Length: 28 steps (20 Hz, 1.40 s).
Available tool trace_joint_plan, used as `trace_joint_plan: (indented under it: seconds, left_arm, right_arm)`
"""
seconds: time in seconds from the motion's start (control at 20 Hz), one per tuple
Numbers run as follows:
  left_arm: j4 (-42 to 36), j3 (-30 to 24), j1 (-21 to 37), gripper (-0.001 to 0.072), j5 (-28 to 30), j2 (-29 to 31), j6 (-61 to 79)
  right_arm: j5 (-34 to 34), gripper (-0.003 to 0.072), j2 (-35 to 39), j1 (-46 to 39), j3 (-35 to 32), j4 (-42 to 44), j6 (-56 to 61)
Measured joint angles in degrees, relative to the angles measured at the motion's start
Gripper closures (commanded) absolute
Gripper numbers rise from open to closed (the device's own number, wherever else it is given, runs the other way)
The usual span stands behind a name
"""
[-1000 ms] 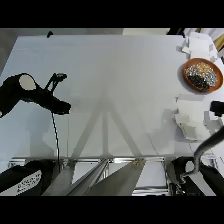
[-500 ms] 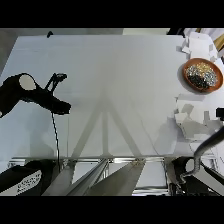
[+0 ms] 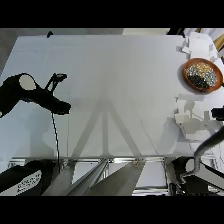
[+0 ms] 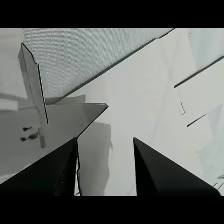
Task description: Fold the box and place the chain.
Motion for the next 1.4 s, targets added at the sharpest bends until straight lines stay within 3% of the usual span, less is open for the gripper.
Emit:
trace_joint_plan:
  seconds: [0.1,0.45,0.65,1.0,1.4]
  left_arm:
    - [0.0,0.0,0.0,0.07,0.0,0.0,0.0]
    - [0.0,0.0,0.0,0.07,0.0,0.0,0.0]
    - [0.0,0.0,0.0,0.07,0.0,0.0,0.0]
    - [0.0,0.0,0.0,0.07,0.0,0.0,0.0]
    - [0.0,0.0,0.0,0.07,1.1,0.0,0.1]
  right_arm:
    - [0.6,0.0669,-1.3,0.0,0.0,-0.8,1.0]
    - [3.1,0.0672,1.1,2.0,0.0,1.4,2.4]
    - [2.9,0.0672,8.2,7.6,-0.9,14.8,0.0]
    - [-5.0,0.0672,22.7,26.3,-9.2,36.0,0.3]
    - [-17.2,0.0671,27.7,47.4,-17.8,40.7,9.6]
